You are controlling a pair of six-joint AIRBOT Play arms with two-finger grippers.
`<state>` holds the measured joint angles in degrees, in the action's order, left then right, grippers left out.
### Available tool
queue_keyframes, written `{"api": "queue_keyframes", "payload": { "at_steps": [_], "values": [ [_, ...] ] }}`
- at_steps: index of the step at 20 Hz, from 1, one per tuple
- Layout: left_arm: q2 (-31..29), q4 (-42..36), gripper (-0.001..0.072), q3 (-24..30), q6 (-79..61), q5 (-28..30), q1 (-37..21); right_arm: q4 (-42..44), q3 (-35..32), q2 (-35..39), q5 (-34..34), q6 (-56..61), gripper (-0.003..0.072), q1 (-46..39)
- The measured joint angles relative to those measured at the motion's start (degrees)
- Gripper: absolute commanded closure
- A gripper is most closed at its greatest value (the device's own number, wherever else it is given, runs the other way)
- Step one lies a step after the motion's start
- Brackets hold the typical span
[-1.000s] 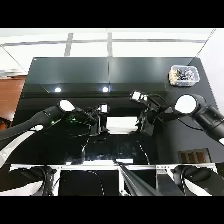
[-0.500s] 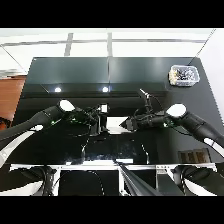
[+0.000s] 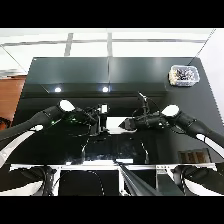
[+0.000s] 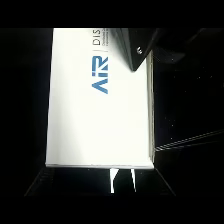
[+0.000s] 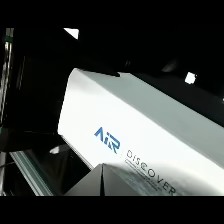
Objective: Fold the box and place the chain.
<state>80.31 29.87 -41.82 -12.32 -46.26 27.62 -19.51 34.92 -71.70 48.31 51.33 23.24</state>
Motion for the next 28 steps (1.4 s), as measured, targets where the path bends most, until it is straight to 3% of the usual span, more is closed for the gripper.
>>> {"api": "queue_keyframes", "payload": {
  "at_steps": [5, 6, 7, 12, 16, 23, 28],
  "values": [
    [0.0, -0.3, 0.0341, 0.0, 0.3, 0.0, -0.1, -3.5, 2.8, 6.5, 8.7, -2.5, 0.0672, -7.1],
    [0.0, -0.2, 0.0197, 0.0, 0.3, 0.0, -0.1, -4.4, 3.2, 8.9, 10.6, -2.6, 0.0672, -9.8],
    [-0.2, -0.1, -0.0004, 0.0, 0.3, 0.0, -0.1, -5.7, 3.4, 11.1, 12.0, -2.4, 0.0671, -12.4],
    [-3.3, 2.1, -0.0009, -1.6, 0.7, -3.1, 0.0, -16.0, 3.9, 20.4, 20.7, 2.1, 0.0671, -24.3],
    [-5.1, 3.1, -0.0005, -6.1, 3.9, -5.8, 2.1, -19.7, 3.9, 22.9, 23.2, 4.0, 0.0671, -27.9],
    [2.7, 3.6, -0.0005, -15.5, 17.1, -0.5, 9.6, -20.9, 3.9, 23.7, 21.1, 4.7, 0.0671, -29.0],
    [6.2, 5.2, -0.0005, -17.6, 23.3, -2.6, 10.7, -21.0, 3.9, 23.7, 20.4, 4.7, 0.0671, -29.2]
  ]
}}
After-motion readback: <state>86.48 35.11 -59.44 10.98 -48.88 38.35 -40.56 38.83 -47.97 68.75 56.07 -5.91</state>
